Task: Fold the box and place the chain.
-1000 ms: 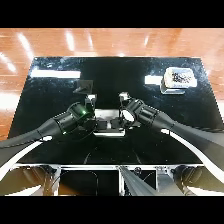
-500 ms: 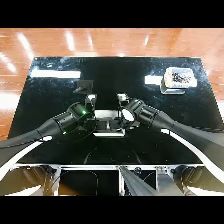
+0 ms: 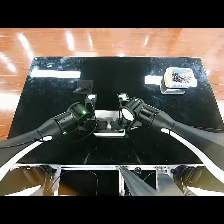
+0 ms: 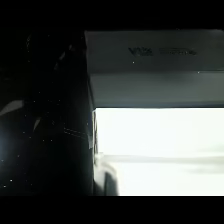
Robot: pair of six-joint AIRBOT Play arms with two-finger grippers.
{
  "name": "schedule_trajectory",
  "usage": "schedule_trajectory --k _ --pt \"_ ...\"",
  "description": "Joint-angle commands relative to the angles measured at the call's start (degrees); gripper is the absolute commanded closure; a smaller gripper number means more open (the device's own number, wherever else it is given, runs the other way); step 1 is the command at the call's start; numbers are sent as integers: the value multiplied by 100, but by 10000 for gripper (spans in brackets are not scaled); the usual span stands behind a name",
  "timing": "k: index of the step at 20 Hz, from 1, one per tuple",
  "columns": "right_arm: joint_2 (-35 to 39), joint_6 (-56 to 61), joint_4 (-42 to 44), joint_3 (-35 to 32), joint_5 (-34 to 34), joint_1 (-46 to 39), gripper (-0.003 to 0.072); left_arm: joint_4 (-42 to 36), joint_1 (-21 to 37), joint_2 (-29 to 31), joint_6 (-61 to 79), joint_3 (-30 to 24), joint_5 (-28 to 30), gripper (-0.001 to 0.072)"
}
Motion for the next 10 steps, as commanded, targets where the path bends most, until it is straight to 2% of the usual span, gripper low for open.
schedule_trajectory --k 1,10 --pt "-4 28 -157 7 -11 -2 442 2 -2 -2 -4 0 13 693" --pt "-140 28 -177 7 -55 -13 442 2 -4 -2 -2 0 11 693"
